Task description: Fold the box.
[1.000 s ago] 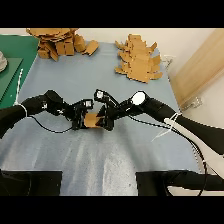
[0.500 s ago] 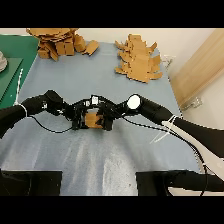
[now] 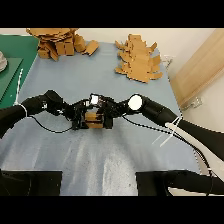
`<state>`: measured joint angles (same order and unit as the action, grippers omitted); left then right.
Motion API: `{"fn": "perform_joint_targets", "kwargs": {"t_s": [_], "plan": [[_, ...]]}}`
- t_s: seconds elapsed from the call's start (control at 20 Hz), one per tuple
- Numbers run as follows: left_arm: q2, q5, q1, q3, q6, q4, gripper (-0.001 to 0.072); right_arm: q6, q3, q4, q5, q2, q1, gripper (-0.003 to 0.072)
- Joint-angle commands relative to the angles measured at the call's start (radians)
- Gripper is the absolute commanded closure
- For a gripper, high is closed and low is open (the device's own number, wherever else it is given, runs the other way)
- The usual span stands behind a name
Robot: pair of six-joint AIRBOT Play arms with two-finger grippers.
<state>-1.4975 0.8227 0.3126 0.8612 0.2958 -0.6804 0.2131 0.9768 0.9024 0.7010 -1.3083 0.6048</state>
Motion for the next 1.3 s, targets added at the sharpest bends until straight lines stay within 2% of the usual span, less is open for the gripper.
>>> {"fn": "perform_joint_targets", "kwargs": {"t_s": [0.0,0.95,1.25], "plan": [[0.000,0.000,0.000,0.000,-0.001,0.000,0.0182,0.022,0.000,0.000,0.005,0.023,0.002,0.0458],[0.000,0.000,0.000,0.000,-0.001,0.000,0.0182,0.067,-0.003,-0.001,0.024,-0.023,0.002,0.0462],[0.000,0.000,0.000,0.000,-0.001,0.000,0.0182,0.086,-0.043,-0.009,0.023,-0.032,0.002,0.0462]]}}
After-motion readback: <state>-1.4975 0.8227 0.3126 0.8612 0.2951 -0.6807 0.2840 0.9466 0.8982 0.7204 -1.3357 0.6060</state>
